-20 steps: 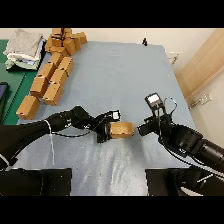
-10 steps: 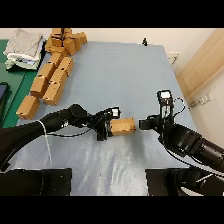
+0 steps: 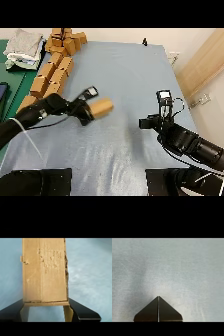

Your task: Fold the box.

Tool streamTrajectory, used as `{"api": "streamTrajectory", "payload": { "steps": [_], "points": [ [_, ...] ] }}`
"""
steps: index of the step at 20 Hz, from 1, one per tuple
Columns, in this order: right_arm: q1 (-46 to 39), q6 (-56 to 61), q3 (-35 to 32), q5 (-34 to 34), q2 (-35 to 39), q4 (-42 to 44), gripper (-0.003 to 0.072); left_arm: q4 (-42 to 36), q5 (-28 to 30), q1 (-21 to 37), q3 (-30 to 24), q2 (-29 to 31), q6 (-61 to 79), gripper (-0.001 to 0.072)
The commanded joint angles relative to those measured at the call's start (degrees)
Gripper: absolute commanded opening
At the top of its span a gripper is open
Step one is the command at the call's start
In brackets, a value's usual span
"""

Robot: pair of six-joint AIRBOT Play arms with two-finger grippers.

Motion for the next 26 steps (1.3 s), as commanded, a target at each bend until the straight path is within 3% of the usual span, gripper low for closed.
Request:
{"api": "streamTrajectory", "payload": {
  "steps": [1, 4, 12, 14, 19, 26],
  "points": [
    [0.0, 0.6, 0.0, 0.0, -0.1, -2.8, 0.0004, 6.1, -7.5, 10.6, 0.0, 4.0, -9.3, 0.0422],
    [0.0, 0.7, 0.0, 0.0, -0.1, -4.9, 0.0004, 7.0, -14.3, 18.8, -0.9, 6.0, -12.2, 0.0422],
    [-6.3, 0.6, 0.0, 1.3, -0.1, -5.1, 0.0003, 14.0, -14.1, 37.9, -7.8, 10.8, -18.4, 0.0422],
    [-6.7, 0.6, 0.0, 3.2, -0.1, -4.6, 0.0004, 13.9, -11.2, 41.3, -9.3, 10.8, -18.8, 0.0422],
    [-6.8, 0.6, 0.0, 5.3, -2.3, -4.4, 0.0004, 11.8, -4.3, 42.0, -9.8, 9.6, -19.4, 0.0422],
    [-6.8, 0.6, 0.1, 9.2, -4.7, -4.4, 0.0004, 7.5, -2.8, 37.0, -9.8, 3.1, -16.1, 0.0422]
  ]
}}
